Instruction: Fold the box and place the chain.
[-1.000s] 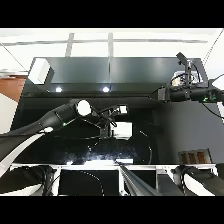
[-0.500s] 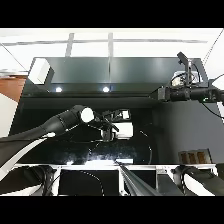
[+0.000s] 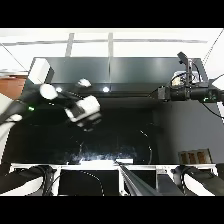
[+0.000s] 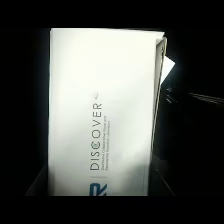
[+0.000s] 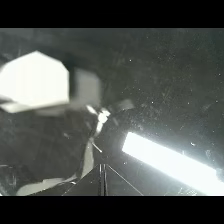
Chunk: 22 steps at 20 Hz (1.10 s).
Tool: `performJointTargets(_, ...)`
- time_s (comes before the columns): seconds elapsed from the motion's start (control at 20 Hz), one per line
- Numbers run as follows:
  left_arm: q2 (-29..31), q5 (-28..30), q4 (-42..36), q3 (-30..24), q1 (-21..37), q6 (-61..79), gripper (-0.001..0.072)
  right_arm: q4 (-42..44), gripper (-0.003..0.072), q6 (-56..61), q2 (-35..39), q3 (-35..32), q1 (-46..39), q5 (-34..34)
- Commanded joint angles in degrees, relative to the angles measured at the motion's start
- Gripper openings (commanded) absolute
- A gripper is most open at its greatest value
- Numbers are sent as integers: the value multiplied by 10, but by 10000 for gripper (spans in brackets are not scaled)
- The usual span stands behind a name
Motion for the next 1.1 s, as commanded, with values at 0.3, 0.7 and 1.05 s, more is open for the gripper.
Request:
performJointTargets(0.3, -72, -5, 71, 124, 362, -139, 413, 0, 42, 0, 0, 0, 0, -13)
performJointTargets(0.7, -226, 0, 26, 259, 355, -139, 413, 0, 42, 24, 0, 0, 0, -18)
performJointTargets(1.05, -233, -20, 27, 290, 340, -167, 719, 0, 42, 26, 0, 0, 0, -24)
